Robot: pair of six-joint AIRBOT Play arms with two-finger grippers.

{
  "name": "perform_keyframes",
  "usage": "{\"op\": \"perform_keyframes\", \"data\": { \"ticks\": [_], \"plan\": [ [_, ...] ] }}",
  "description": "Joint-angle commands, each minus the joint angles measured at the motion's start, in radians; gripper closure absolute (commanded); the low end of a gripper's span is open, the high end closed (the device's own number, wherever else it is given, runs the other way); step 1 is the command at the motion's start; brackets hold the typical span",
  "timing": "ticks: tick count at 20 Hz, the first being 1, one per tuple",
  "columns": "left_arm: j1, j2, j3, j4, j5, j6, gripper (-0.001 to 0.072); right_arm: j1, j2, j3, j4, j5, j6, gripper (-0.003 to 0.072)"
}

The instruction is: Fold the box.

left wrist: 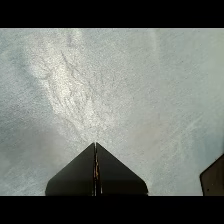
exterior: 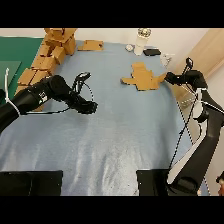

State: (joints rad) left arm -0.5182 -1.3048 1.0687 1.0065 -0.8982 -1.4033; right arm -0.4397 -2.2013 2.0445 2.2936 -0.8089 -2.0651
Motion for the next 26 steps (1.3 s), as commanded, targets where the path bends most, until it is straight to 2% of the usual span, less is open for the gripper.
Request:
{"op": "perform_keyframes", "data": {
  "ticks": [1, 5, 7, 10, 12, 13, 14, 17, 22, 24, 26],
  "plan": [
    [0.000, 0.000, 0.001, 0.001, 0.002, 0.000, 0.0697, 0.015, 0.013, 0.015, 0.000, -0.034, -0.021, 0.0682],
    [0.000, 0.000, 0.001, 0.001, 0.002, 0.000, 0.0697, 0.018, 0.069, 0.014, 0.000, -0.128, -0.045, 0.0687],
    [0.000, 0.000, 0.001, 0.001, 0.005, 0.000, 0.0697, 0.018, 0.106, -0.002, -0.005, -0.226, -0.027, 0.0688],
    [0.001, 0.000, 0.001, 0.001, 0.010, 0.000, 0.0697, 0.024, 0.177, -0.088, -0.025, -0.320, 0.011, 0.0687],
    [0.001, 0.000, 0.001, 0.002, 0.007, 0.000, 0.0697, 0.035, 0.255, -0.184, -0.038, -0.330, 0.017, 0.0687],
    [0.001, 0.000, 0.001, 0.003, 0.007, 0.000, 0.0697, 0.037, 0.263, -0.194, -0.040, -0.328, 0.019, 0.0688],
    [0.003, 0.000, 0.001, 0.004, 0.006, 0.001, 0.0697, 0.060, 0.388, -0.343, -0.074, -0.285, 0.033, 0.0687],
    [0.008, 0.000, 0.001, -0.001, 0.005, 0.004, 0.0697, 0.092, 0.648, -0.670, -0.140, -0.160, 0.078, 0.0688],
    [0.033, 0.028, 0.001, -0.008, -0.058, 0.006, 0.0697, 0.183, 1.119, -1.295, -0.142, 0.013, 0.170, 0.0687],
    [0.040, 0.050, -0.006, -0.020, -0.082, 0.035, 0.0697, 0.237, 1.305, -1.498, -0.141, 0.065, 0.238, 0.0687],
    [0.040, 0.066, -0.007, -0.022, -0.105, 0.055, 0.0697, 0.280, 1.467, -1.636, -0.152, 0.067, 0.297, 0.0687]
  ]
}}
